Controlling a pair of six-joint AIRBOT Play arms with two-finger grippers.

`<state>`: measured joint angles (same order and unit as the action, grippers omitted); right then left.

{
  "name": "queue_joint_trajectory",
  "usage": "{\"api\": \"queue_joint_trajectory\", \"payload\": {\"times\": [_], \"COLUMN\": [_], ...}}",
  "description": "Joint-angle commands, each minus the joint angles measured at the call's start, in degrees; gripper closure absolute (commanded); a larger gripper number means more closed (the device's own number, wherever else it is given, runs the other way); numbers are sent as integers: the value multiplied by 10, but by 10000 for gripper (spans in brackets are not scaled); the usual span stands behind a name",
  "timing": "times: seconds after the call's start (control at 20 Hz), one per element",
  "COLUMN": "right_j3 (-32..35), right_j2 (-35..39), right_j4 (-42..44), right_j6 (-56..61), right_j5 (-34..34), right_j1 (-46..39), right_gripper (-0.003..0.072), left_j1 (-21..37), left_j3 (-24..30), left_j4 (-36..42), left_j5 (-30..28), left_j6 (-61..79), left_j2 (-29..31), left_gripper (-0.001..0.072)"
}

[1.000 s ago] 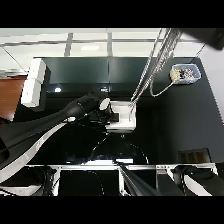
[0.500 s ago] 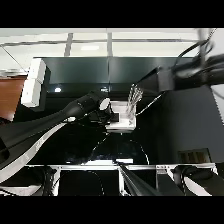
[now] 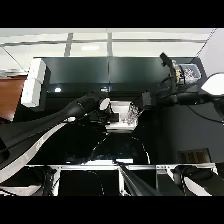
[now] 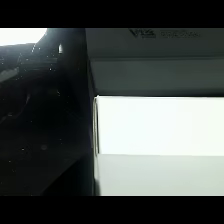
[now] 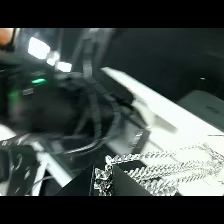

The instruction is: Fold the box and place the chain.

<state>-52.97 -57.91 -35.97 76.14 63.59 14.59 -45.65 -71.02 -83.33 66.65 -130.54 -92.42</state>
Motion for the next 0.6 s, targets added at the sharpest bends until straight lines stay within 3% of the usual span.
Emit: {"api": "queue_joint_trajectory", "payload": {"times": [0.0,0.05,0.1,0.15,0.3,0.4,0.55], "right_j3": [58,65,67,67,67,67,81], "right_j2": [-1,-1,-1,-1,-1,-1,-9], "right_j4": [-1,-1,-3,-8,-34,-96,-291], "right_j6": [8,9,10,10,10,10,67], "right_j5": [-77,-91,-98,-97,-77,-93,-223], "right_j1": [17,25,28,23,-49,-115,-180], "right_gripper": [676,665,464,362,364,364,364], "left_j1": [0,0,0,0,0,0,0], "left_j3": [-1,-1,-1,-1,-1,-1,-1], "left_j4": [0,0,0,0,0,0,0], "left_j5": [0,0,0,0,0,-1,0], "left_j6": [0,0,0,0,0,0,0], "left_j2": [0,0,0,0,0,0,0], "left_gripper": [684,684,684,684,684,684,684]}}
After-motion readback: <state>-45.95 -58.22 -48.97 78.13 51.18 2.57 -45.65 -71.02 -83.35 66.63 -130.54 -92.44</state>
